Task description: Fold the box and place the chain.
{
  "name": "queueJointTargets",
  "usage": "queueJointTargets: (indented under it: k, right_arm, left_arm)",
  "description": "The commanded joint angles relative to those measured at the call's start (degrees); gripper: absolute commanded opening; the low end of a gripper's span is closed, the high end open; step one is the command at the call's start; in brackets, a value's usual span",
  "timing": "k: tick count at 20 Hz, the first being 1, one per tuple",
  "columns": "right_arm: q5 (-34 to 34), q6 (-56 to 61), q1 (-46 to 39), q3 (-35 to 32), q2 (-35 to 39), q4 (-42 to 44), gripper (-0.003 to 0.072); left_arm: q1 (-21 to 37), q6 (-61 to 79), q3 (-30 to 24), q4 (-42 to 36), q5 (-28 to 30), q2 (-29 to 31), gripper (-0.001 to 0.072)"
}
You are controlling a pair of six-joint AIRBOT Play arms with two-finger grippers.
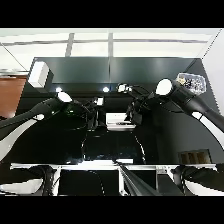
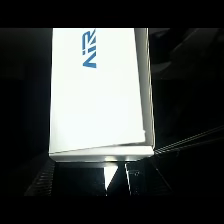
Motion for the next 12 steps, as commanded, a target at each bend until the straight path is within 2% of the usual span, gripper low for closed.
queueJointTargets:
  k: [1,12]
  right_arm:
    - [0.70,0.24,0.04,-0.02,0.02,-0.07,0.0280]
    - [1.22,0.87,0.02,0.02,0.68,-0.26,0.0283]
  left_arm:
    - [0.00,-0.04,0.04,0.00,0.00,-0.04,0.0327]
    - [0.00,-0.04,0.04,0.00,0.00,-0.04,0.0327]
